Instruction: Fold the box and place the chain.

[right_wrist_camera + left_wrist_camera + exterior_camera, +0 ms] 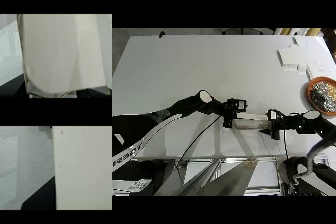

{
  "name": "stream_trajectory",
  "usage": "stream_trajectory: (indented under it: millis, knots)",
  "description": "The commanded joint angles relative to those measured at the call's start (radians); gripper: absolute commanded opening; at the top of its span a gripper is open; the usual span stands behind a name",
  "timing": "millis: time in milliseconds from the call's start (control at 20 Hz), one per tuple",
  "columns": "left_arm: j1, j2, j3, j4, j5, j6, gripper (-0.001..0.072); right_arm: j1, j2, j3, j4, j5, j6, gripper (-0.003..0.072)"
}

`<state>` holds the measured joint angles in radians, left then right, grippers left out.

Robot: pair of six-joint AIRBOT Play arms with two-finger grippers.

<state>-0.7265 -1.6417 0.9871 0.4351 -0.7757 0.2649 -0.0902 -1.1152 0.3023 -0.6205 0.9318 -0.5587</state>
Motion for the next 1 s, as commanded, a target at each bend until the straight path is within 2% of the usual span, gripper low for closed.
stream_trajectory:
  millis: [0, 400, 450, 500, 550, 600, 700, 800, 950]
  knots:
    - [0.0, 0.0, 0.0, 0.0, 0.001, 0.0, 0.001, 0.0, 0.0, 0.0, -0.001, 0.0, 0.001, 0.0458]
    - [-0.003, 0.0, 0.0, -0.023, -0.015, -0.003, 0.0013, 0.0, 0.0, 0.0, -0.001, 0.0, 0.001, 0.0458]
    - [-0.003, 0.001, 0.0, -0.023, -0.022, -0.003, 0.0075, 0.0, 0.0, 0.0, -0.001, 0.0, 0.001, 0.0458]
    - [-0.002, 0.006, 0.0, -0.022, -0.021, -0.003, 0.0228, 0.0, 0.0, 0.0, -0.001, 0.0, 0.001, 0.0458]
    - [0.002, 0.016, 0.0, -0.017, -0.021, -0.004, 0.0413, 0.0, 0.0, 0.0, -0.001, 0.0, 0.001, 0.0458]
    - [0.005, 0.029, 0.0, -0.007, -0.021, -0.019, 0.0494, 0.0, 0.0, 0.0, -0.001, 0.0, 0.001, 0.0458]
    - [0.021, 0.068, 0.0, 0.082, -0.021, -0.091, 0.0517, 0.0, 0.0, 0.0, -0.001, 0.0, 0.001, 0.0458]
    - [0.042, 0.116, 0.0, 0.262, -0.031, -0.259, 0.0517, 0.0, 0.0, 0.0, -0.001, 0.0, 0.001, 0.0458]
    - [0.076, 0.187, 0.0, 0.513, -0.142, -0.52, 0.0513, 0.0, 0.0, 0.0, -0.001, 0.0, 0.001, 0.0458]
